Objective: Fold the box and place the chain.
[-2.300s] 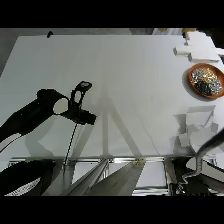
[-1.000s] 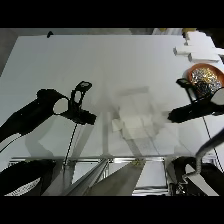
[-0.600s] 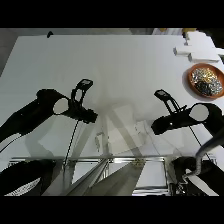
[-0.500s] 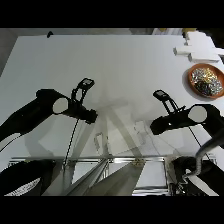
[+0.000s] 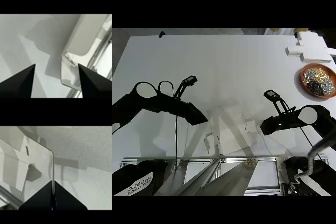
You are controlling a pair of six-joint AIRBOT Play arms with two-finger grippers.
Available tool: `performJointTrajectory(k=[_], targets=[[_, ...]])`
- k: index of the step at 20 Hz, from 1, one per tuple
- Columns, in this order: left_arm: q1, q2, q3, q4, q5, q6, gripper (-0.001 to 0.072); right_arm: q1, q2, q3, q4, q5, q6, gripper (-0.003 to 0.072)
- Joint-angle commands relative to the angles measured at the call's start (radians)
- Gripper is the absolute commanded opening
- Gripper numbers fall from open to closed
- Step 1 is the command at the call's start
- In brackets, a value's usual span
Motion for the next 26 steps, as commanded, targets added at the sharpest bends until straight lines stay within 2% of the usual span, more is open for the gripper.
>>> performJointTrajectory(k=[1, 4, 5, 9, 12, 14, 16, 17, 18, 21, 22, 23, 24, 26], targets=[[0.040, -0.013, -0.120, -0.202, -0.002, 0.278, 0.0632, 0.001, 0.001, 0.000, 0.002, -0.002, 0.008, 0.0017], [0.013, -0.047, -0.199, -0.361, 0.077, 0.440, 0.0665, 0.001, 0.001, 0.000, 0.002, -0.002, 0.008, 0.0017], [-0.006, -0.061, -0.209, -0.384, 0.124, 0.452, 0.0690, 0.001, 0.001, 0.000, 0.003, -0.002, 0.008, 0.0017], [-0.124, -0.116, -0.212, -0.455, 0.300, 0.472, 0.0690, 0.001, 0.001, 0.000, 0.005, -0.002, 0.030, 0.0017], [-0.190, -0.123, -0.212, -0.458, 0.395, 0.472, 0.0690, 0.001, 0.001, 0.000, 0.002, -0.002, 0.030, 0.0017], [-0.192, -0.125, -0.212, -0.427, 0.402, 0.472, 0.0672, 0.001, 0.001, 0.000, 0.001, -0.002, 0.030, 0.0017], [-0.189, -0.125, -0.212, -0.395, 0.402, 0.472, 0.0547, 0.001, 0.001, 0.000, 0.001, -0.002, 0.030, 0.0017], [-0.189, -0.125, -0.212, -0.390, 0.402, 0.472, 0.0467, 0.001, 0.001, 0.000, 0.001, -0.002, 0.030, 0.0017], [-0.189, -0.125, -0.212, -0.389, 0.402, 0.481, 0.0354, 0.001, 0.001, 0.000, 0.001, -0.002, 0.030, 0.0017], [-0.189, -0.124, -0.212, -0.388, 0.401, 0.549, 0.0140, 0.001, 0.001, 0.000, 0.001, -0.002, 0.030, 0.0017], [-0.189, -0.124, -0.212, -0.388, 0.399, 0.575, 0.0117, 0.001, 0.001, 0.000, 0.001, -0.001, 0.030, 0.0017], [-0.189, -0.124, -0.212, -0.388, 0.398, 0.594, 0.0037, 0.001, 0.001, 0.000, 0.001, -0.001, 0.030, 0.0017], [-0.189, -0.124, -0.212, -0.388, 0.398, 0.617, 0.0006, 0.001, 0.001, 0.000, 0.002, 0.000, 0.030, 0.0017], [-0.190, -0.123, -0.211, -0.388, 0.397, 0.676, 0.0005, 0.001, 0.001, 0.000, 0.015, 0.007, 0.030, 0.0019]])
